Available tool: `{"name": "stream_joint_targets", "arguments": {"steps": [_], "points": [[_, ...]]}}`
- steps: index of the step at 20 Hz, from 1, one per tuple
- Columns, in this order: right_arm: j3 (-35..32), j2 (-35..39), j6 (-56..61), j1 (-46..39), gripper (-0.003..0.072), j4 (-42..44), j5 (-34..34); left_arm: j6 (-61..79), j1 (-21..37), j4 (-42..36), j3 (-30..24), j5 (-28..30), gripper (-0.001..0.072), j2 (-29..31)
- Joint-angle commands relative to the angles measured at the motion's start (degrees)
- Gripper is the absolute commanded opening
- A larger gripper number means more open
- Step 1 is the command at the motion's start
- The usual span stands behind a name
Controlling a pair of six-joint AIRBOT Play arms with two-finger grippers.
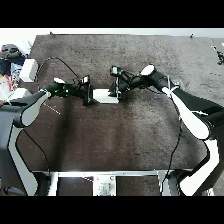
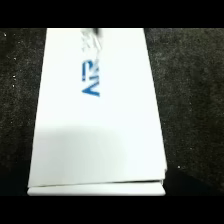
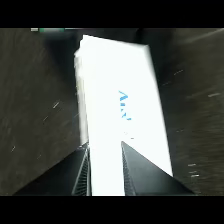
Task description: Fold the box and place the chain.
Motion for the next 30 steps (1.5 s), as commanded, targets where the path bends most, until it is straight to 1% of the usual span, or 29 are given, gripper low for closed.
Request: {"name": "stream_joint_targets", "arguments": {"steps": [1, 6, 8, 10, 12, 13, 14, 18, 20, 22, 24, 30], "points": [[-0.04, -0.02, 0.7, 0.72, 0.0221, -2.23, 0.42, -0.04, 0.02, -0.04, 0.0, 0.11, 0.0285, 0.0], [-0.04, 0.46, 1.33, 0.35, 0.0222, -1.03, 1.92, -0.04, 0.02, -0.04, 0.0, 0.11, 0.0285, 0.0], [-0.02, 0.98, 1.29, -0.55, 0.0222, 3.87, 2.78, -0.04, 0.02, -0.04, 0.0, 0.11, 0.0285, 0.0], [-0.02, 1.16, 1.29, -2.16, 0.0222, 10.56, 3.76, -0.04, 0.02, -0.04, 0.0, 0.11, 0.0285, 0.0], [-0.04, 1.09, 1.31, -3.37, 0.022, 14.14, 5.49, -0.04, 0.02, -0.04, 0.0, 0.11, 0.0285, 0.0], [-0.07, 0.92, 1.33, -3.67, 0.0184, 15.26, 6.12, -0.04, 0.02, -0.04, 0.0, 0.11, 0.0285, 0.0], [-0.07, 0.7, 1.38, -3.85, 0.0007, 15.41, 6.23, -0.04, 0.02, -0.04, 0.0, 0.11, 0.0285, 0.0], [-0.13, -2.73, 5.51, -3.85, 0.0009, 14.97, 8.0, -0.04, 0.02, -0.04, 0.0, 0.11, 0.0285, 0.0], [-0.17, -4.68, 8.02, -3.85, 0.0009, 13.0, 8.11, -0.04, 0.02, -0.04, 0.0, 0.11, 0.0285, 0.0], [-0.17, -5.97, 8.5, -3.85, 0.0009, 9.73, 9.86, -0.04, 0.02, -0.04, 0.0, 0.11, 0.0286, 0.0], [-0.15, -6.21, 10.82, -3.85, 0.0008, 7.23, 9.88, -0.04, 0.02, -0.04, 0.0, 0.11, 0.0285, 0.0], [-0.11, -5.46, 12.9, -3.87, 0.0008, 6.97, 7.3, -0.04, 0.02, -0.04, 0.0, 0.11, 0.0285, 0.0]]}}
